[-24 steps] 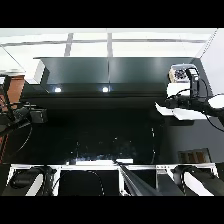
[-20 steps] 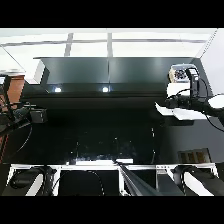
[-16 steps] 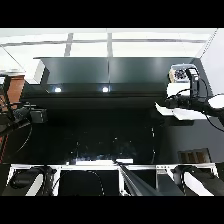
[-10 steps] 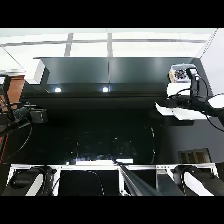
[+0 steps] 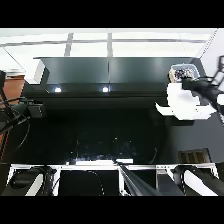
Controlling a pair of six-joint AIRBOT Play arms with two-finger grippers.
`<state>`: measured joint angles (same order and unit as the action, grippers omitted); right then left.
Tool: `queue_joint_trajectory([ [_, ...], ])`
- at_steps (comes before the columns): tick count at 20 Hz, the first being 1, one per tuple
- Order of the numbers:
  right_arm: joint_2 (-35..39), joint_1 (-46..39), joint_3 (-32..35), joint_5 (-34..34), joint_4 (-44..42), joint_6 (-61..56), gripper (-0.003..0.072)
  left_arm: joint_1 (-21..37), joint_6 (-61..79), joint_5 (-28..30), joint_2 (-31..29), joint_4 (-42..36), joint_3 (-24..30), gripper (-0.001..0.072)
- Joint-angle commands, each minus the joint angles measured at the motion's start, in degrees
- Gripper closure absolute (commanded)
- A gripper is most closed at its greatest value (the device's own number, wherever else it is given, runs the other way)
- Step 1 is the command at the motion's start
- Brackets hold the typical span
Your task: Fold the box and place the chain.
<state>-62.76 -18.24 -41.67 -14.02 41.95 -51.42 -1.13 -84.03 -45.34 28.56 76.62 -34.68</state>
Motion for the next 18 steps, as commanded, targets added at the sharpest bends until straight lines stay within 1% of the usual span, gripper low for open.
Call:
queue_joint_trajectory([
  [1, -7.32, -16.85, -7.5, -3.8, -0.11, -3.74, -0.0016, -0.02, -0.02, 9.73, 0.17, -0.63, 0.02, 0.0682],
  [2, -10.29, -21.88, -11.21, -8.28, -0.04, -5.75, -0.0016, -0.04, -0.04, 12.13, 0.17, -1.29, 0.0, 0.0682],
  [3, -13.68, -26.58, -15.47, -14.19, 0.17, -6.47, -0.0016, -0.02, -0.07, 13.99, 0.17, -2.71, 0.0, 0.0682],
  [4, -16.96, -30.12, -19.52, -20.61, 0.37, -6.45, -0.0016, -0.04, -0.07, 14.01, 0.22, -4.31, 0.02, 0.0682],
  [6, -24.02, -34.75, -27.78, -34.91, 1.86, -6.4, -0.0016, -0.15, -0.28, 12.61, 1.16, -6.4, 0.22, 0.0682],
  [7, -27.47, -35.54, -31.34, -41.83, 4.61, -6.36, -0.0016, -0.15, -0.26, 10.88, 1.97, -8.61, 0.28, 0.0682],
  [9, -33.22, -34.99, -36.57, -54.25, 9.22, -3.82, -0.0015, -0.15, -0.24, 7.13, 3.87, -10.05, 0.28, 0.0682],
  [10, -35.34, -34.18, -38.23, -58.6, 10.88, -2.73, -0.0015, -0.15, -0.22, 5.16, 4.79, -10.01, 0.28, 0.0682],
  [11, -37.03, -33.05, -39.45, -60.98, 13.66, -2.29, -0.0016, -0.15, -0.24, 4.04, 5.75, -10.01, 0.28, 0.0682],
  [13, -38.51, -30.67, -40.04, -61.11, 18.8, -2.19, -0.0015, -0.15, -0.26, 2.95, 7.3, -10.38, 0.28, 0.0681],
  [14, -38.84, -29.66, -40.04, -60.74, 19.43, -1.38, -0.0014, -0.15, -0.24, 2.58, 7.87, -10.56, 0.28, 0.0681],
  [15, -38.93, -28.94, -40.04, -60.7, 19.52, -0.76, 0.0119, -0.15, -0.24, 2.51, 8.37, -10.71, 0.28, 0.0682],
  [17, -38.91, -27.93, -40.54, -61.24, 21.03, -0.79, 0.0482, -0.15, -0.24, 2.47, 8.79, -11.28, 0.28, 0.0682],
  [18, -38.8, -27.69, -41.09, -62.18, 21.16, -0.74, 0.06, -0.15, -0.24, 2.45, 8.85, -11.37, 0.28, 0.0682],
])
